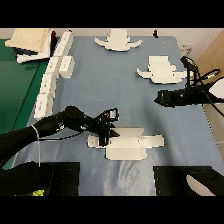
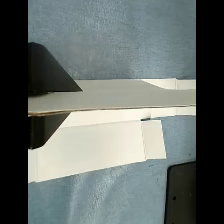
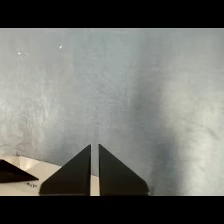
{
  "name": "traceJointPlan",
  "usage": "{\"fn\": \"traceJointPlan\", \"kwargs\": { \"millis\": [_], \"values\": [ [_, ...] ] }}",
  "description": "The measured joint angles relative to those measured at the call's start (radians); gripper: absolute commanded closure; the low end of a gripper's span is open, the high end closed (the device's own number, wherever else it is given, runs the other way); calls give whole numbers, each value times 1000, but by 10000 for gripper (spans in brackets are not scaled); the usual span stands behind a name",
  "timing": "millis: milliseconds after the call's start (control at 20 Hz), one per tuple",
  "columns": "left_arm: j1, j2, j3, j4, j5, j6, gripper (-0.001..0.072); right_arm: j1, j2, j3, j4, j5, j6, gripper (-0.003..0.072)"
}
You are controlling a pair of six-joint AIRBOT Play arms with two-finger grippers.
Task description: Fold the box.
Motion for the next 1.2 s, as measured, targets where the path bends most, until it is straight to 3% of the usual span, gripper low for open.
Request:
{"fn": "traceJointPlan", "kwargs": {
  "millis": [350, 950, 1200],
  "values": [
    [0, 0, 0, 3, 18, 0, 692, 0, 12, 0, -79, 109, 43, 673],
    [0, -1, 15, 10, 23, 1, 692, 1, 16, -1, -117, 148, 63, 682],
    [-1, -1, 16, 8, 18, 1, 692, 94, 71, -54, -108, 274, 114, 682]
  ]
}}
